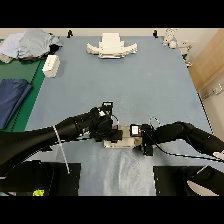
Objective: Fold the box.
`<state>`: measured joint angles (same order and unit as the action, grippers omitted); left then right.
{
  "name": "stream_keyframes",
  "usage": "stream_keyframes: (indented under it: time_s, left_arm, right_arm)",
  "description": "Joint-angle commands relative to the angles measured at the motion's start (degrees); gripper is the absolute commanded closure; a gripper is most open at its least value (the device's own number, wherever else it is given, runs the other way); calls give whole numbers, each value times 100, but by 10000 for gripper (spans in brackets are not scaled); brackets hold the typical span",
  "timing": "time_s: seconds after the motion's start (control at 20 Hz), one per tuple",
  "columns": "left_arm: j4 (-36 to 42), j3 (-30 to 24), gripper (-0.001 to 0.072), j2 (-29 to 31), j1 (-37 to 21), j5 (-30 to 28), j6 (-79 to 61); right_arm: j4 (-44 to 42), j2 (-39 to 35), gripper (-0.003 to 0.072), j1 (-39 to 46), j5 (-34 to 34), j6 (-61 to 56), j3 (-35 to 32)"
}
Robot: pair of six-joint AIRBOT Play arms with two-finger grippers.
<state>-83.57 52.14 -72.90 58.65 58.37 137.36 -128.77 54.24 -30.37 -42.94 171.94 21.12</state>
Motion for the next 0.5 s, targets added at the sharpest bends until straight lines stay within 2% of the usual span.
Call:
stream_keyframes:
  time_s: [0.0,0.2,0.25,0.3,0.35,0.4,0.45]
  left_arm:
    - [-313,273,310,-337,142,472,273]
    - [-481,297,320,-369,258,520,516]
    - [-518,299,464,-369,275,507,516]
    - [-522,299,507,-369,282,450,514]
    - [-514,299,508,-369,280,391,514]
    - [-514,299,552,-369,282,365,514]
    - [-514,299,641,-369,282,363,516]
  right_arm:
    - [0,-4,183,-4,4,0,0]
    - [-2,-2,183,-4,4,0,0]
    - [-2,-2,183,-4,2,0,0]
    - [0,-2,183,-4,2,0,0]
    - [0,-2,183,-4,2,0,0]
    - [-2,-2,183,-4,2,0,0]
    - [-2,-4,183,-4,2,0,0]
